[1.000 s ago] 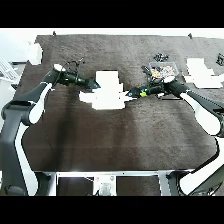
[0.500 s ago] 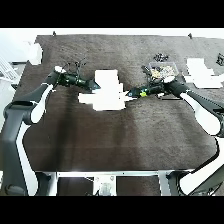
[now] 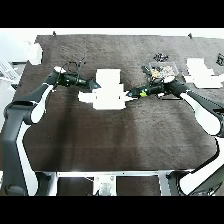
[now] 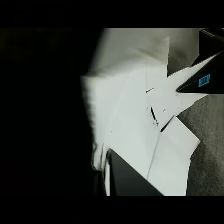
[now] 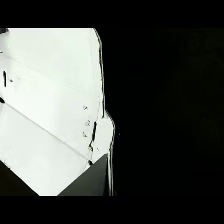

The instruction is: Fold the box and place the chain.

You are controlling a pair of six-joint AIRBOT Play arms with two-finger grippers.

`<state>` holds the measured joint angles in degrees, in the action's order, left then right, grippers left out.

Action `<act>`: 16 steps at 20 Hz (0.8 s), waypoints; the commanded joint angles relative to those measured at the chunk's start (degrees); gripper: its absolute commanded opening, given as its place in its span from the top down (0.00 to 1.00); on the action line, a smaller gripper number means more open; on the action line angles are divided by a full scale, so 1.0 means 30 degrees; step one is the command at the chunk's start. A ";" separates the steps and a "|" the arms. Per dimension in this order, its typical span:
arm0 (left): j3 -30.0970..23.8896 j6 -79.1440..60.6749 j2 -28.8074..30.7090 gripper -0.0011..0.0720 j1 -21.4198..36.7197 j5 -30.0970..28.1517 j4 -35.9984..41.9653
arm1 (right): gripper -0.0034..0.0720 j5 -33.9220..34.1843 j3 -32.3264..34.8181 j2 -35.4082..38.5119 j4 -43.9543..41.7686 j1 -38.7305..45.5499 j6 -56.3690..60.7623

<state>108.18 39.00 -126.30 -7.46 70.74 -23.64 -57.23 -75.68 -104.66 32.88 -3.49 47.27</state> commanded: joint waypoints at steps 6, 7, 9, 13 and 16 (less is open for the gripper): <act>0.0007 -0.7286 -0.0007 0.96 -0.0007 0.4233 0.1457 | 0.63 -0.0124 -0.0007 0.1676 -0.1632 0.1705 -0.1989; 0.0007 -0.8495 -0.0007 0.96 -0.0007 0.4065 0.1559 | 0.63 0.0051 -0.0007 0.1974 -0.2055 0.2004 -0.2280; -0.0117 -1.0222 -0.0007 0.97 -0.0007 0.3410 0.2055 | 0.63 0.0240 -0.0007 0.2208 -0.3002 0.2521 -0.2579; -0.1727 -1.3857 0.0073 0.97 -0.0007 0.2557 0.3723 | 0.63 0.0321 0.0007 0.2200 -0.3191 0.2579 -0.2994; -0.3497 -1.6444 0.0444 0.97 -0.0007 0.1625 0.4452 | 0.63 0.0801 0.0015 0.2193 -0.3177 0.2382 -0.3016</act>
